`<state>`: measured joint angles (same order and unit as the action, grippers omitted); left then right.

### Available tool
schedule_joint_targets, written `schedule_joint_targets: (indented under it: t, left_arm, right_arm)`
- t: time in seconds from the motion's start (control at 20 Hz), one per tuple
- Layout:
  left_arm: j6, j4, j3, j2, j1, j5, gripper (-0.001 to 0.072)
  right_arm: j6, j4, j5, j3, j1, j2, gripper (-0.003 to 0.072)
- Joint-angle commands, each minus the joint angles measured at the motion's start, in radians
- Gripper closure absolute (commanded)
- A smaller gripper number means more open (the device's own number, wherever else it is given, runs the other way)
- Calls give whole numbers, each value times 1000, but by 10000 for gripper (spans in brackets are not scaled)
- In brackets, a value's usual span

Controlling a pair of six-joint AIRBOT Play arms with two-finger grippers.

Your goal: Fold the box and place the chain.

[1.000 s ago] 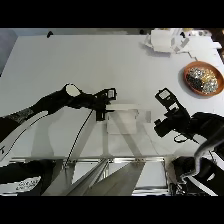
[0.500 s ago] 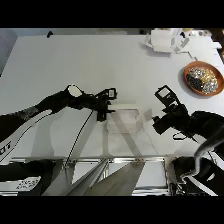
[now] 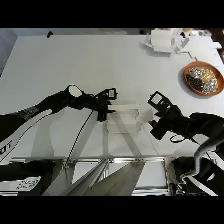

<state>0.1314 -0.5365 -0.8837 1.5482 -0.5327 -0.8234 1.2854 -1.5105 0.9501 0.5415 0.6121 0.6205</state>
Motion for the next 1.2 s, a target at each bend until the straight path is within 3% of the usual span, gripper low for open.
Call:
schedule_joint_targets:
  t: [0.0, 0.25, 0.45, 0.5, 0.55, 0.6, 0.65, 0.7, 0.95, 1.15]
  left_arm:
    - [0, -3, 1, 0, -1, 0, 699]
    - [-1, -3, 1, 0, -1, 0, 699]
    - [0, -3, 1, 0, -1, 0, 699]
    - [0, -3, 1, 0, -1, -3, 699]
    - [0, -3, 1, 0, -1, -3, 699]
    - [-1, -3, 1, 0, -1, -3, 699]
    - [-1, -2, 1, 0, -1, -3, 699]
    - [-1, -2, 1, 0, -1, -3, 699]
    - [0, -2, 1, 0, -1, -3, 699]
    - [-1, -2, 1, 0, -1, -3, 699]
  right_arm:
    - [-307, 205, 2, 0, 1, 8, 658]
    - [-462, 237, 65, -5, 1, 82, 672]
    - [-695, 300, -16, -121, -11, 114, 670]
    - [-732, 290, -68, -157, -11, 113, 635]
    - [-754, 280, -127, -188, -11, 112, 458]
    - [-773, 275, -194, -215, -7, 109, 190]
    - [-791, 267, -244, -234, 4, 106, 31]
    - [-816, 256, -290, -249, 28, 106, 1]
    - [-820, 246, -559, -309, 142, 109, -8]
    - [-812, 208, -623, -312, 142, 173, -6]
